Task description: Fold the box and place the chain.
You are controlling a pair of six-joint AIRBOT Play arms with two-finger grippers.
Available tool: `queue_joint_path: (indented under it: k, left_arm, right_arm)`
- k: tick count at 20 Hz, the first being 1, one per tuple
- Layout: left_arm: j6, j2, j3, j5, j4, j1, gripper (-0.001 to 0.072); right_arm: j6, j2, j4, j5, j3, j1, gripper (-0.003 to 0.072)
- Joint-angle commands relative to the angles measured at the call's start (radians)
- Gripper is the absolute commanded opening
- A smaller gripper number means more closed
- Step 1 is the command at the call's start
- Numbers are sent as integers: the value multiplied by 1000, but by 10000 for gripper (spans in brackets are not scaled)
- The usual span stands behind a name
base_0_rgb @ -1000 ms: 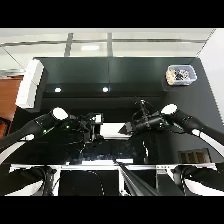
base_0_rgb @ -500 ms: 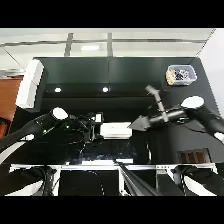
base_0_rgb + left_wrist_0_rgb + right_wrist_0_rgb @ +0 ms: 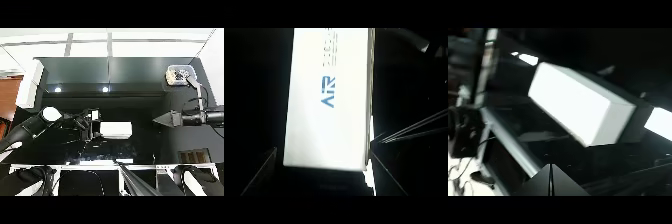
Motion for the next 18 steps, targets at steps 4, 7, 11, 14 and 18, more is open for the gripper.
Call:
queue_joint_path:
  k: [4,7,11,14,18]
  left_arm:
    - [-286,-66,146,-11,13,-122,702]
    - [-333,-196,245,-11,11,-162,703]
    - [-417,-298,330,-26,14,-179,704]
    - [-417,-309,333,-49,14,-178,704]
    - [-416,-314,333,-90,34,-179,704]
  right_arm:
    - [3,16,-32,-121,-3,-31,12]
    - [-17,16,-33,-140,-3,-31,12]
    - [-40,16,-36,-145,-3,-31,12]
    - [-41,16,-36,-146,-3,-31,12]
    - [-46,16,-36,-145,-3,-31,12]
